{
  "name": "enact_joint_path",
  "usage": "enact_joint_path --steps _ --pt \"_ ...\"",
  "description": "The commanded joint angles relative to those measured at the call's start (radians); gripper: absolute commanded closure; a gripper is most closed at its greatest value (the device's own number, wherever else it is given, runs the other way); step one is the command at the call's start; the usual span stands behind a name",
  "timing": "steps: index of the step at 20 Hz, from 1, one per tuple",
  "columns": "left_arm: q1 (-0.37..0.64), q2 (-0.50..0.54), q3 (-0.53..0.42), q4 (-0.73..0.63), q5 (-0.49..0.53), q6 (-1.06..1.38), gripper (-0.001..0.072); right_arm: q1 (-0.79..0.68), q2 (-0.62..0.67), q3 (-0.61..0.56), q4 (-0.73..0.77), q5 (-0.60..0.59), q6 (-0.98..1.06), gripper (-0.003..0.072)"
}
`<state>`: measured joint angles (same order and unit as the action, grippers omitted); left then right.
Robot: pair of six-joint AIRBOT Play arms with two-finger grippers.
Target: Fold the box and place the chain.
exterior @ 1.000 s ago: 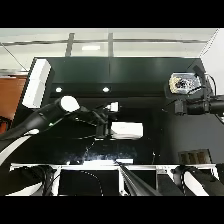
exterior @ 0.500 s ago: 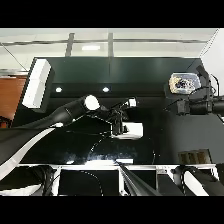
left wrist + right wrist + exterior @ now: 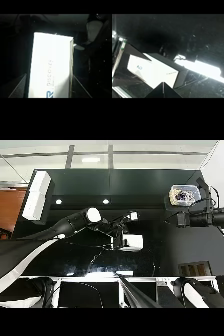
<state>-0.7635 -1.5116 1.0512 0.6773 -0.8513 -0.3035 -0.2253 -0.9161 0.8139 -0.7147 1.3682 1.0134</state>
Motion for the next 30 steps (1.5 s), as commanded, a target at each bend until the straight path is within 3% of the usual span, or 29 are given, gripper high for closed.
enact_joint_path --steps 1,13,21,22,23,24,27,30 --pt "-0.011 -0.002 0.001 0.022 -0.019 0.0 0.0009 -0.001 0.001 0.0 -0.001 0.0 -0.001 0.0678" --pt "-0.026 -0.004 0.0 0.089 -0.008 0.001 0.0003 -0.001 0.001 0.0 -0.001 0.0 0.0 0.0678" --pt "-0.121 -0.068 -0.001 0.146 0.098 0.0 0.0007 -0.001 0.001 0.0 -0.002 -0.011 0.0 0.0678" --pt "-0.124 -0.067 -0.001 0.156 0.108 -0.002 0.0065 -0.001 0.001 0.0 -0.002 -0.011 0.0 0.0678" --pt "-0.122 -0.064 0.002 0.166 0.108 -0.022 0.0287 -0.001 0.0 0.0 -0.002 -0.011 0.0 0.0678" --pt "-0.117 -0.057 0.003 0.183 0.107 -0.039 0.0363 -0.001 0.001 0.0 -0.002 -0.011 0.0 0.0678" --pt "-0.08 -0.005 0.008 0.266 0.075 -0.166 0.0373 -0.013 0.001 0.001 -0.002 -0.011 0.0 0.0678" --pt "0.01 0.088 0.007 0.426 -0.05 -0.372 0.0373 -0.055 0.001 0.001 -0.002 -0.006 0.0 0.0677"
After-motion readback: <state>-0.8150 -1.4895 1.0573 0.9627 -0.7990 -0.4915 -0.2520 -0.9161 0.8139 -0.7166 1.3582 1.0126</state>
